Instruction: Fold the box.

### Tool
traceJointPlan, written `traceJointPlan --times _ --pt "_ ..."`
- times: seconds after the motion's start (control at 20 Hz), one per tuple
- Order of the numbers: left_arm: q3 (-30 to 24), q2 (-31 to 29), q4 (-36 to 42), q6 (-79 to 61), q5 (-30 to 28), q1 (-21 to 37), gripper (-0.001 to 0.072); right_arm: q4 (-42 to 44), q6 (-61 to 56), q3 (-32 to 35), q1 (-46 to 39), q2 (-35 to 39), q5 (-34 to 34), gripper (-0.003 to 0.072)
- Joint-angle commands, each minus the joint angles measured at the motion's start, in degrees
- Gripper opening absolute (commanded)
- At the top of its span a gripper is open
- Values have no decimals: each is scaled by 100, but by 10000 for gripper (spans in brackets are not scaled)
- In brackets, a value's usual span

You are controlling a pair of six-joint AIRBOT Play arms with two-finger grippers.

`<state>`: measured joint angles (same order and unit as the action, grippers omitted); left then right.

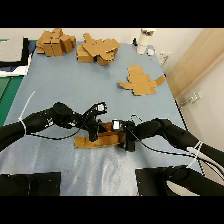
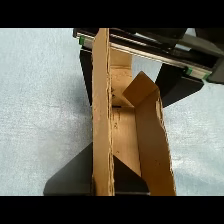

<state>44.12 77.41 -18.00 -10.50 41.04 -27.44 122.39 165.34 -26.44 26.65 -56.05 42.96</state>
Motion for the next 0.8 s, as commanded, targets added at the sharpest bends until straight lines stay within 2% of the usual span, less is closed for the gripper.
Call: traceJointPlan --times 0.0,0.3,0.75 --pt "0 4 0 0 -4 0 10 50 326 -92 -4 -94 157 708" --pt "0 4 0 0 -4 0 10 50 649 -645 -240 -684 1139 709" --pt "0 4 0 0 -7 0 10 57 570 -682 -238 -776 1222 708"
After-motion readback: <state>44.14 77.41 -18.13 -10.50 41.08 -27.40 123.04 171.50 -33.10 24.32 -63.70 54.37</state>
